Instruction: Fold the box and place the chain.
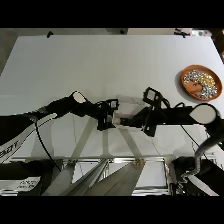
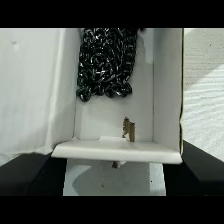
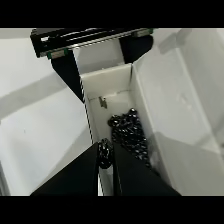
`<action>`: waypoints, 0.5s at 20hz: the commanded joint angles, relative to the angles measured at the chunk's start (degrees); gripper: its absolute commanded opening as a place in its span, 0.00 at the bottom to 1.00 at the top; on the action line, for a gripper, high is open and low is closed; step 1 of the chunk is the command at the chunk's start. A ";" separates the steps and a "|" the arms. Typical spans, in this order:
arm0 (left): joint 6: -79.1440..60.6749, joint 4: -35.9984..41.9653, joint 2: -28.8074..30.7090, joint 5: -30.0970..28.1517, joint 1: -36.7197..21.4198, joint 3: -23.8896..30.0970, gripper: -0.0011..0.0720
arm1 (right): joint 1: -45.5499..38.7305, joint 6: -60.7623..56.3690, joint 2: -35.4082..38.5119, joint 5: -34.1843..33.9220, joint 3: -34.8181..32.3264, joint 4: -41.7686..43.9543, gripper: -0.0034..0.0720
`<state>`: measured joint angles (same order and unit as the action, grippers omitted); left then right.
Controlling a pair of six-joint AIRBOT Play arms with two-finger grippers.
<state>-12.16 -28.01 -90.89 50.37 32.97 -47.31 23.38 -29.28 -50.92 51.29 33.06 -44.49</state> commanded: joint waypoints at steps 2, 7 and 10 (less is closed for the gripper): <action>0.00 -0.02 0.02 -0.02 -0.02 -0.02 0.48 | 3.28 -7.17 -12.22 -5.86 0.22 2.73 0.07; -0.02 -0.02 0.00 0.00 -0.02 -0.02 0.48 | 2.29 -9.92 -11.56 -6.45 0.22 2.58 0.28; 0.00 -0.02 0.00 0.00 -0.02 -0.02 0.48 | -2.73 -9.44 -4.39 -1.03 0.22 0.98 0.28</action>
